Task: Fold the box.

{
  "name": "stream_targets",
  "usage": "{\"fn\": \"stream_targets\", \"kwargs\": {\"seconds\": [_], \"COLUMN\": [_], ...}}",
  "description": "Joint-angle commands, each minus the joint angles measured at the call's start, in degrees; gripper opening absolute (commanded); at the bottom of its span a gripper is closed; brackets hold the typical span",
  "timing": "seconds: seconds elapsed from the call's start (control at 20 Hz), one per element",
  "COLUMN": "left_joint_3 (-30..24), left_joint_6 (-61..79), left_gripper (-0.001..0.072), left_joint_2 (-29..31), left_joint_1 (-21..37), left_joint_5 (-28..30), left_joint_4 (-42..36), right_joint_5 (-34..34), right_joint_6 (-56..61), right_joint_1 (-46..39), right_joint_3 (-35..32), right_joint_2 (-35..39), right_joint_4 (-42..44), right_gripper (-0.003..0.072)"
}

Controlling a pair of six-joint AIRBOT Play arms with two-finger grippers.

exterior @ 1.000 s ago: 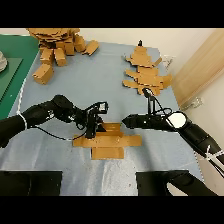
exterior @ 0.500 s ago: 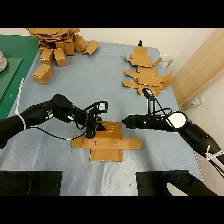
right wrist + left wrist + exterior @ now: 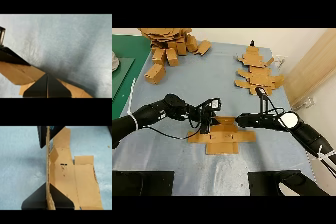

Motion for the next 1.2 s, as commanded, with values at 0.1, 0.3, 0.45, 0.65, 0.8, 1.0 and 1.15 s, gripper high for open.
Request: {"fn": "stream_targets", "kwargs": {"seconds": [0.1,0.3,0.45,0.65,0.8,1.0,1.15], "left_joint_3": [-1.6,-2.5,-2.6,-2.6,-2.6,-2.6,-2.6], "left_joint_6": [3.5,3.5,3.2,1.1,-0.6,-2.8,-2.9], "left_gripper": [0.0012,0.0012,0.0012,0.0012,0.0012,0.0013,0.0013], "left_joint_2": [-0.2,-0.6,-0.6,-0.6,-0.6,-0.6,-0.6], "left_joint_1": [-1.9,-2.5,-2.5,-2.5,-2.5,-2.5,-2.5], "left_joint_5": [3.3,3.3,2.8,1.6,1.1,-0.3,-0.3], "left_joint_4": [-0.9,-0.9,-0.9,-0.9,-0.9,-0.9,-0.9], "right_joint_5": [-2.4,-3.4,-3.4,-2.8,0.9,2.3,4.3], "right_joint_6": [0.0,0.0,0.6,6.1,6.3,7.1,7.0], "right_joint_1": [0.0,0.0,0.0,0.0,0.0,0.0,0.0], "right_joint_3": [0.0,0.0,0.0,-0.2,-3.1,-8.1,-8.7], "right_joint_2": [0.0,0.0,0.2,3.6,7.9,12.7,14.6], "right_joint_4": [-0.2,-0.6,-1.9,-7.2,-7.6,-7.6,-7.6], "right_gripper": [0.0002,0.0002,0.0001,0.0001,0.0002,0.0002,0.0002]}}
